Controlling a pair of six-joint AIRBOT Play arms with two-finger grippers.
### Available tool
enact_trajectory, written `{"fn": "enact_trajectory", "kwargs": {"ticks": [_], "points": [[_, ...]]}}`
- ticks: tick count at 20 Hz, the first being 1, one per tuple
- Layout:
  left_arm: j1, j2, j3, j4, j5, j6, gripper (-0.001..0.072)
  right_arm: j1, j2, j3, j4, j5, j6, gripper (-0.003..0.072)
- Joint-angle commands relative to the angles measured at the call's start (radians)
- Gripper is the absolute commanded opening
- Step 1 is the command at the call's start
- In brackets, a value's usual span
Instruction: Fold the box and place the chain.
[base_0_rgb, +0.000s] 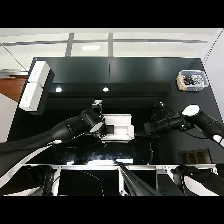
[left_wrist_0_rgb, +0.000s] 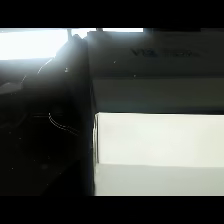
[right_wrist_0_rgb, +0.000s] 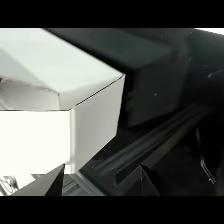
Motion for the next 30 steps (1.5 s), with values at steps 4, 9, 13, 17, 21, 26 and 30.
{"fn": "enact_trajectory", "kwargs": {"ticks": [4, 9, 13, 17, 21, 26, 30], "points": [[0.000, 0.000, 0.000, 0.003, -0.002, 0.000, 0.0033, 0.029, 0.002, 0.000, 0.087, -0.024, -0.010, 0.0540], [0.000, 0.000, 0.000, 0.003, -0.002, 0.000, 0.0033, 0.205, 0.002, 0.007, 0.061, -0.229, 0.081, 0.0473], [0.000, 0.000, 0.000, 0.003, -0.002, 0.000, 0.0033, 0.349, 0.002, 0.092, -0.224, -0.325, 0.340, 0.0466], [0.000, 0.000, 0.000, 0.003, -0.002, 0.000, 0.0033, 0.436, 0.002, 0.166, -0.486, -0.303, 0.606, 0.0465], [0.000, 0.000, 0.000, 0.003, -0.006, 0.000, 0.0032, 0.541, -0.002, 0.236, -0.686, -0.297, 0.844, 0.0464], [0.000, 0.000, 0.000, 0.004, -0.005, 0.000, 0.0033, 0.625, -0.027, 0.304, -0.846, -0.236, 1.099, 0.0304], [0.000, 0.000, 0.000, 0.008, -0.005, 0.001, 0.0033, 0.673, -0.108, 0.333, -0.846, -0.211, 1.180, 0.0303]]}}
